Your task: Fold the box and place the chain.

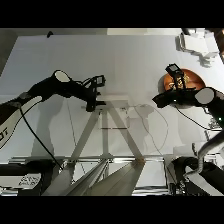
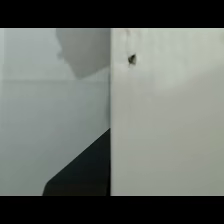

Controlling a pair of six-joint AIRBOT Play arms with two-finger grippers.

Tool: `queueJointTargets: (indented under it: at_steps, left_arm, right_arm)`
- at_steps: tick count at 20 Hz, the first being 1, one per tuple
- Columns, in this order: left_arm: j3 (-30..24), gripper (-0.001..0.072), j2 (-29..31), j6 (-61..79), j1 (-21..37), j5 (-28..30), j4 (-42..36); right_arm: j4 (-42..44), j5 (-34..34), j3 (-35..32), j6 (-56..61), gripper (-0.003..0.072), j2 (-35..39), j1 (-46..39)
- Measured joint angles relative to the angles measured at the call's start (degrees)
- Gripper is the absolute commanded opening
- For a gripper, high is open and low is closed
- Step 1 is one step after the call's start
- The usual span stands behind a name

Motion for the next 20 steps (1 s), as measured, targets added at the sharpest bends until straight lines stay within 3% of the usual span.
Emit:
queueJointTargets:
  at_steps: [11,16,20]
  left_arm:
    - [0.00,0.0008,-4.33,13.33,0.02,0.11,-6.29]
    - [0.00,0.0008,-4.68,13.92,0.02,-0.04,-6.60]
    - [0.00,0.0008,-4.74,14.05,0.02,-0.04,-6.64]
  right_arm:
    - [2.21,-0.17,0.00,-1.03,0.0378,0.00,0.00]
    - [3.93,-0.07,0.02,-10.19,0.0419,0.00,0.00]
    - [5.42,0.44,0.02,-22.84,0.0499,0.00,1.31]
